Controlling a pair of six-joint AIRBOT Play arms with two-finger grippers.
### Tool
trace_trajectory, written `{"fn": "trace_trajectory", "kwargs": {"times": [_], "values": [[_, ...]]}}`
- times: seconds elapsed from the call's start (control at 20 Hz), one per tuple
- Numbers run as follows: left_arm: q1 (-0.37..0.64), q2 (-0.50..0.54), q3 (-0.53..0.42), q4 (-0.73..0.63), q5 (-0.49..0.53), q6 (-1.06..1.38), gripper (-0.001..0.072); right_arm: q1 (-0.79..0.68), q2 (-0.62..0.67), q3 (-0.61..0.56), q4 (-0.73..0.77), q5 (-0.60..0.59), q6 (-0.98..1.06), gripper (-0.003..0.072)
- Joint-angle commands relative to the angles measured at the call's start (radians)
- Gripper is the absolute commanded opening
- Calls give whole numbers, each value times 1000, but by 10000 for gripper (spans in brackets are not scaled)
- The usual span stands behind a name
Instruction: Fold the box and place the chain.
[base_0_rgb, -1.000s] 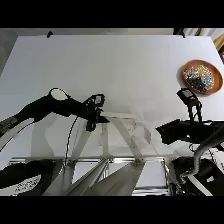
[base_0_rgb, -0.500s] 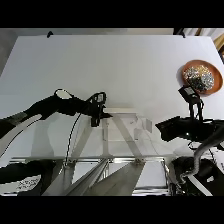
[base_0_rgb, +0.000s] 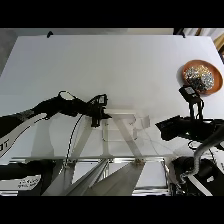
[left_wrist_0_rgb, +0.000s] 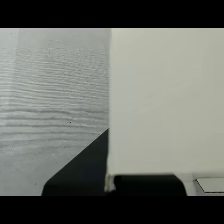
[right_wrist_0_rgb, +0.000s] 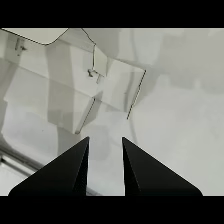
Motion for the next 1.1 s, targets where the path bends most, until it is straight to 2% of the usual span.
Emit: {"fn": "trace_trajectory", "kwargs": {"times": [0.0, 0.15, 0.35, 0.65, 0.7, 0.8, 0.85, 1.05], "values": [[0, -5, 0, 3, -2, 3, 5, 1, -1, 0, 0, 4, 0, 241], [0, -5, 0, 8, -2, 3, 6, 1, -1, 0, 0, 4, 0, 241], [0, -5, 0, 81, -2, 2, 7, 1, -1, 0, 0, 4, -9, 241], [0, -4, 0, 71, -2, -3, 12, 1, -1, 0, 3, -10, -55, 238], [0, -4, 0, 71, -2, -3, 12, 1, -1, 0, 11, -28, -78, 227], [0, -4, 0, 71, -2, -3, 12, 1, -1, 0, 45, -74, -146, 65], [0, -4, 0, 71, -2, -3, 12, 1, -1, 0, 68, -87, -188, 14], [0, -4, 0, 71, -2, -3, 12, 1, -1, 0, 192, -75, -424, 15]]}}
